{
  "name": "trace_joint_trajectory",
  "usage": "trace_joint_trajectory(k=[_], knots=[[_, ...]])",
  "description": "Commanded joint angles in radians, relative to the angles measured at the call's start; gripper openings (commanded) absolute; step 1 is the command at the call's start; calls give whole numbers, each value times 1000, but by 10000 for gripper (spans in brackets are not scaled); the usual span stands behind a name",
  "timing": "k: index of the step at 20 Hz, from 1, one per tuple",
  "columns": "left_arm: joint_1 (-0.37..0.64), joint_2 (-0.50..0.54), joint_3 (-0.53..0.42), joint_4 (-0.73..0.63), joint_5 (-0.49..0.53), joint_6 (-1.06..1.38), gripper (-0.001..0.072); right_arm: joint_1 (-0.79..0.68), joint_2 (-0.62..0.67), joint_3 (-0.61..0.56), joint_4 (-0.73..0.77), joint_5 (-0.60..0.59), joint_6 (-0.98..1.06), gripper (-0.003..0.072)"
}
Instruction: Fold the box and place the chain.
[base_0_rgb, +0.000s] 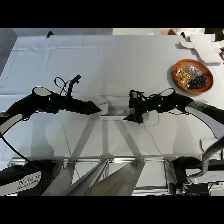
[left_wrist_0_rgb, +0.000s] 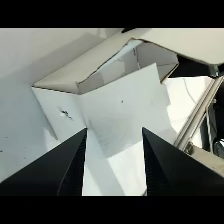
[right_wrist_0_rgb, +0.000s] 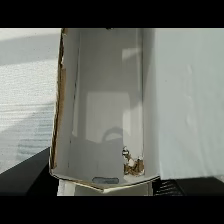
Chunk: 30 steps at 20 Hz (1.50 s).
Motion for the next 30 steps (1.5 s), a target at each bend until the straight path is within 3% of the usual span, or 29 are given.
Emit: trace_joint_trajectory(k=[1,2,3,4,8,12,14,17,21,30], knots=[[-21,-5,0,4,14,7,409,0,1,0,0,0,0,506],[-25,-5,0,31,32,6,484,0,1,0,0,0,0,506],[-33,-5,0,62,56,-3,606,0,1,0,0,0,0,506],[-43,-5,0,81,84,-18,652,0,1,0,0,0,0,506],[-77,-5,0,78,196,-19,651,0,1,0,0,0,0,506],[-99,-5,0,75,241,-19,639,0,1,0,0,0,0,506],[-111,-5,0,76,272,-19,583,0,1,0,0,0,0,506],[-143,-5,0,76,322,-20,583,0,1,0,0,0,0,506],[-153,8,4,80,313,-105,571,0,1,0,0,0,0,506],[-172,23,34,262,288,-285,571,0,1,0,0,0,0,506]])
